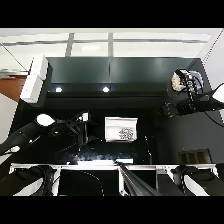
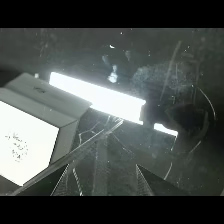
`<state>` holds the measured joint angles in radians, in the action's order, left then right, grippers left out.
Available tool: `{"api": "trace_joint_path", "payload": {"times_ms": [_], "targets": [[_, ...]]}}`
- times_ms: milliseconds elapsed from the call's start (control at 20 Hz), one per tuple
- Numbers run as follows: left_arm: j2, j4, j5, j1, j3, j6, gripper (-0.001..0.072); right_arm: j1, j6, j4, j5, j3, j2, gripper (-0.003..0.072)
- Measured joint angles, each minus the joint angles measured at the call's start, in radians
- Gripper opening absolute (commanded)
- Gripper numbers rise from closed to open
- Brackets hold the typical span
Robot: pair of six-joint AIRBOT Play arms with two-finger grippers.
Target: Fold the box and place the chain.
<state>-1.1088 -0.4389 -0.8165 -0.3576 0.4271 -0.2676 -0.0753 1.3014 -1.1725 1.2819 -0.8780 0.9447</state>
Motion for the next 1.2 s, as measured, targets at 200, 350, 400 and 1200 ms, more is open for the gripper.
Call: {"api": "trace_joint_path", "payload": {"times_ms": [200,350,400,1200], "targets": [[-0.027,0.037,-0.005,-0.030,0.007,-0.050,0.0704,0.000,0.001,0.000,-0.009,0.000,0.000,0.0501],[-0.035,0.047,-0.006,-0.054,0.016,-0.067,0.0704,0.000,0.001,0.000,-0.014,0.000,0.000,0.0502],[-0.037,0.050,-0.005,-0.060,0.019,-0.072,0.0704,0.000,0.001,0.000,-0.016,0.000,0.000,0.0502],[-0.130,0.046,0.010,-0.130,0.103,-0.066,0.0704,0.000,0.004,0.001,-0.024,0.000,0.000,0.0502]]}}
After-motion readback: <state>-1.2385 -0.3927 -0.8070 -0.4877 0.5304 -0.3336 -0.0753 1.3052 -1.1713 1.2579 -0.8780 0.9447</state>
